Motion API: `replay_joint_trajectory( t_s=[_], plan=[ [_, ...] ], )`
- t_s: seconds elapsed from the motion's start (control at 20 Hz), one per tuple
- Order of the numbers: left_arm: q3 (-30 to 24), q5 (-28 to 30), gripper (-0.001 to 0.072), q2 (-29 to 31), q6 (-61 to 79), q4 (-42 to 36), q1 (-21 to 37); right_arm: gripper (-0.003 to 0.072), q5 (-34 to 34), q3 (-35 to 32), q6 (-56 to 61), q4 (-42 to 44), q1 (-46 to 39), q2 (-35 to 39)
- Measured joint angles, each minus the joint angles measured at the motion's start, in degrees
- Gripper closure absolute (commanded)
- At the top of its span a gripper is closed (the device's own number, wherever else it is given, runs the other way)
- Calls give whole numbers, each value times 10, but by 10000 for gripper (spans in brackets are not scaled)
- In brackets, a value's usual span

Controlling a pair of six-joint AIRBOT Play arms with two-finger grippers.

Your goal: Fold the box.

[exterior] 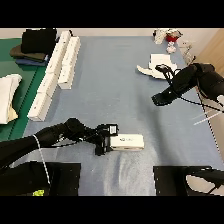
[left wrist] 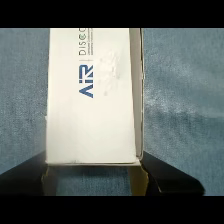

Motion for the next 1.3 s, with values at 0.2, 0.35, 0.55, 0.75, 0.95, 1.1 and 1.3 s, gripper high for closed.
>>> replay_joint_trajectory(
  t_s=[0.2, 0.35, 0.55, 0.75, 0.95, 1.1, 1.3],
  plan=[
    [2, 0, 198, 0, 0, 0, 0, 683, -2, 1, 2, 2, -1, -3],
    [7, 2, 198, 3, -2, 0, 1, 683, -2, 2, 2, 2, -1, -4],
    [9, 11, 198, 31, -89, 9, 32, 683, -2, 2, 2, 2, -1, -4],
    [10, 0, 199, 91, -223, 96, 117, 683, -2, 2, 2, 2, -1, -4],
    [10, -11, 198, 160, -408, 253, 244, 683, -2, 2, 2, 2, -1, -4],
    [10, -24, 198, 186, -537, 361, 355, 683, -2, 2, 2, 2, -1, -4],
    [9, -16, 198, 175, -615, 415, 463, 683, -2, 2, 3, 2, -1, -4]
  ],
)
